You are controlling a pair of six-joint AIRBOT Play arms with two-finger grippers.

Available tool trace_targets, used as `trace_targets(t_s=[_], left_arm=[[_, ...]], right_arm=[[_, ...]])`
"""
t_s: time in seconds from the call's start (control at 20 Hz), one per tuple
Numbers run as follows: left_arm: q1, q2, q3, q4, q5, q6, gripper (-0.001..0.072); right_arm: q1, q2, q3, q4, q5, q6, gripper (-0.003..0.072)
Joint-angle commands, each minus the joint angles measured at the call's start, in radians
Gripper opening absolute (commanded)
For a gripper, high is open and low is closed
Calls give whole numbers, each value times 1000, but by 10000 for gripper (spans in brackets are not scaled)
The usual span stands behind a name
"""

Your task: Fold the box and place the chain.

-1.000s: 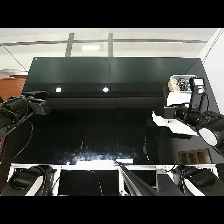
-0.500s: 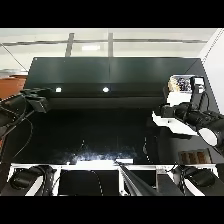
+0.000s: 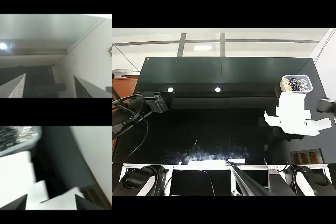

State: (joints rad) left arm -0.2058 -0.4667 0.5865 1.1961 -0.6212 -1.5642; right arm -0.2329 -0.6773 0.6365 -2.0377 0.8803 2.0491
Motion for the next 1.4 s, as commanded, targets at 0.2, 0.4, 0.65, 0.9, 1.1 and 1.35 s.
trace_targets(t_s=[0.2, 0.4, 0.65, 0.9, 1.1, 1.35], left_arm=[[-2, -66, 0, -31, -169, 0, 700], [-2, -84, 0, -32, -171, 0, 700], [-2, -104, 0, -35, -157, 0, 700], [-2, -106, 0, -69, -144, 0, 700], [-2, -106, 0, -83, -146, 0, 700], [-2, -121, 0, -96, -147, 0, 700]], right_arm=[[-628, -256, 39, 503, -90, -252, 709], [-660, -441, 115, 771, 47, -732, 708], [-650, -637, 280, 771, 285, -996, 708], [-647, -662, 317, 775, 312, -1087, 550], [-644, -669, 317, 770, 336, -1101, 543], [-640, -669, 317, 778, 375, -1108, 62]])
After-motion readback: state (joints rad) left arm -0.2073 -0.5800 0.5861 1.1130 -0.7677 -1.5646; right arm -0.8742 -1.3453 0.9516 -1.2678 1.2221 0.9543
